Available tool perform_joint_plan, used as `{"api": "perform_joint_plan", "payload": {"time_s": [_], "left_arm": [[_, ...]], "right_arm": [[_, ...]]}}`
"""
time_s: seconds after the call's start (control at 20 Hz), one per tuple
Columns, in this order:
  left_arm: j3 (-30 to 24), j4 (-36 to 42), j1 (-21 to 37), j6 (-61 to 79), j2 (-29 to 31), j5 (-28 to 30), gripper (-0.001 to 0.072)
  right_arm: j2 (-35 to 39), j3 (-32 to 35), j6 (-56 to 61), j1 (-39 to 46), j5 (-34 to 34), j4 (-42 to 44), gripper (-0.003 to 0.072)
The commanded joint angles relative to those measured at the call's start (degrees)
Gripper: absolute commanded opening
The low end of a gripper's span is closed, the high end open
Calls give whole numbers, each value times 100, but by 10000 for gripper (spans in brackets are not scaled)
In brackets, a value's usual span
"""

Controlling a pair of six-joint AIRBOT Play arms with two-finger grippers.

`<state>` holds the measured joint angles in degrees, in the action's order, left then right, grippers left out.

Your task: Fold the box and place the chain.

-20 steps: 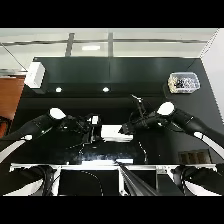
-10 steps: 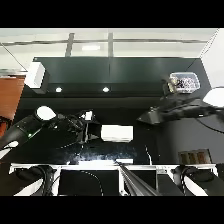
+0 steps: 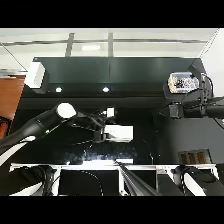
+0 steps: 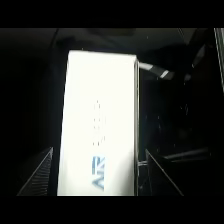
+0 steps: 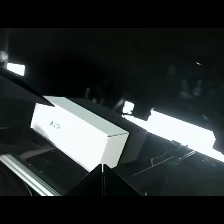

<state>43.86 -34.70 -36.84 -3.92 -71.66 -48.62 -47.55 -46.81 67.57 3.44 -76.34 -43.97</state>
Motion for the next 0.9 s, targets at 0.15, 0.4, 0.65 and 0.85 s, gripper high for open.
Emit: {"api": "perform_joint_plan", "payload": {"time_s": [0.15, 0.4, 0.65, 0.85], "left_arm": [[428, 61, -271, -428, -763, 11, 720], [428, 37, -271, -426, -782, 17, 720], [428, -476, -452, -603, -879, 101, 720], [426, -964, -796, -785, -1023, 787, 720]], "right_arm": [[22, -2, 17, 74, -61, -219, 12], [22, -2, 17, 76, -59, -225, 12], [22, -2, 20, 76, -57, -225, 12], [22, -2, 57, 76, -31, -223, 12]]}}
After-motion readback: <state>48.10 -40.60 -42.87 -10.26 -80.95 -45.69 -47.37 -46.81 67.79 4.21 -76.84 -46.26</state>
